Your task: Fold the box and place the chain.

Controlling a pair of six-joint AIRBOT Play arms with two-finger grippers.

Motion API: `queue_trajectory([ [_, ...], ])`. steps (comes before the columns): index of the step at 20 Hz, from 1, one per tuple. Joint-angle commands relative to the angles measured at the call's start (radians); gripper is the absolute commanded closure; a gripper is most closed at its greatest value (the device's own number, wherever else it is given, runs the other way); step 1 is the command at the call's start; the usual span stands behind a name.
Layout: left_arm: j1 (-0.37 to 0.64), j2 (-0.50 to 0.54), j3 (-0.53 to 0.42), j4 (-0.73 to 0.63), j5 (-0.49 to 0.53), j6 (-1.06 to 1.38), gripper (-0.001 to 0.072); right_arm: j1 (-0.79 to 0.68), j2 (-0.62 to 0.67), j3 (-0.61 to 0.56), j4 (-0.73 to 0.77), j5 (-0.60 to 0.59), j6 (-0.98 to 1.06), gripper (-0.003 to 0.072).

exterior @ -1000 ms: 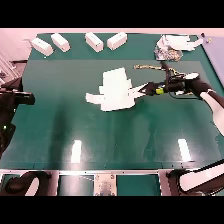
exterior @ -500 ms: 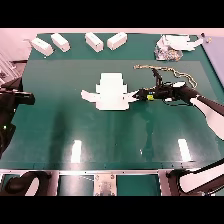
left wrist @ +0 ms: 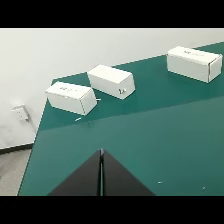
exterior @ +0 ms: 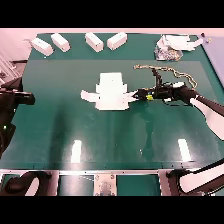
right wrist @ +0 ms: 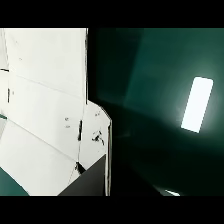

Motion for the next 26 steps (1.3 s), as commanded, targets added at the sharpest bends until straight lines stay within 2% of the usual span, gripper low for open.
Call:
queue_trajectory([
  [1, 0.0, 0.0, 0.0, 0.0, -0.001, -0.001, 0.069, 0.001, 0.0, 0.0, 0.001, -0.001, -0.013, 0.0679],
  [10, 0.0, 0.0, 0.0, -0.005, -0.039, -0.043, 0.0691, 0.001, 0.0, 0.0, 0.0, -0.001, -0.067, 0.0679],
  [19, 0.0, -0.001, 0.003, -0.005, -0.277, -0.081, 0.069, 0.001, 0.0, -0.001, 0.001, 0.0, -0.069, 0.0679],
  [23, 0.0, -0.076, 0.004, -0.006, -0.38, -0.094, 0.069, 0.002, 0.0, -0.001, 0.018, -0.002, -0.07, 0.0679],
  [26, 0.0, -0.091, 0.004, -0.009, -0.395, -0.094, 0.0691, 0.001, 0.0, -0.001, 0.019, -0.002, -0.073, 0.0679],
])
